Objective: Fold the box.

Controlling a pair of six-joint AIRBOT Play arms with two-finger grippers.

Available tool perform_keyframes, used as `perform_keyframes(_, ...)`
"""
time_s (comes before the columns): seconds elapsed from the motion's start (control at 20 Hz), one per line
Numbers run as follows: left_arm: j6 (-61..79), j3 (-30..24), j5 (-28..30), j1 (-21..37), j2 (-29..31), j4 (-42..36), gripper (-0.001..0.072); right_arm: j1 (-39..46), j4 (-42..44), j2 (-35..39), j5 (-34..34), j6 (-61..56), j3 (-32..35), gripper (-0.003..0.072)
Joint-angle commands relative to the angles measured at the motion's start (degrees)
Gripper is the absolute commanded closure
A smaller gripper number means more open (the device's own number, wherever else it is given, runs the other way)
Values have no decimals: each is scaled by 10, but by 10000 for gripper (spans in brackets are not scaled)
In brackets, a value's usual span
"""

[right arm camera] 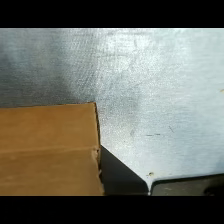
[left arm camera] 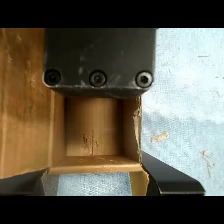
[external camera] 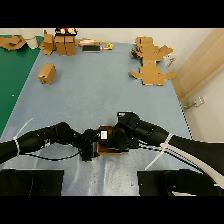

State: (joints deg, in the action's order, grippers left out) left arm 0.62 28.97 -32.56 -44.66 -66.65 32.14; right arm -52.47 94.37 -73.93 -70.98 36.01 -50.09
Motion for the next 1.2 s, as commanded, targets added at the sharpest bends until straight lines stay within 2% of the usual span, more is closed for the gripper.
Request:
perform_keyframes(0.0,-2,0,0,0,0,-2,364,-4,13,-5,30,0,-1,682)
perform_keyframes(0.2,-2,0,0,0,0,-2,364,-4,12,-4,28,13,-1,682)
perform_keyframes(0.25,-2,0,0,0,0,-2,364,-4,12,-2,25,15,-1,598)
perform_keyframes(0.3,-2,0,0,0,0,-2,364,-4,8,0,20,15,-1,441)
perform_keyframes(0.35,-2,0,0,0,0,-2,364,-4,5,5,13,16,-1,393)
perform_keyframes(0.5,-2,0,0,0,0,-2,364,-4,-2,40,-5,17,-1,378)
perform_keyframes(0.6,-2,0,0,0,0,-2,364,-1,-31,70,-42,-8,-1,260)
perform_keyframes(0.8,-2,0,0,0,0,-2,364,0,-63,111,-54,-26,-1,260)
perform_keyframes(0.95,-2,0,0,0,0,-2,364,0,-66,131,-104,-26,-1,267)
perform_keyframes(1.05,-2,0,0,0,0,-2,364,0,-70,162,-108,-24,1,425)
perform_keyframes(1.1,-2,0,0,0,0,-2,364,0,-75,181,-108,-24,1,429)
perform_keyframes(1.15,-2,0,0,0,0,-2,364,0,-86,203,-110,-24,2,529)
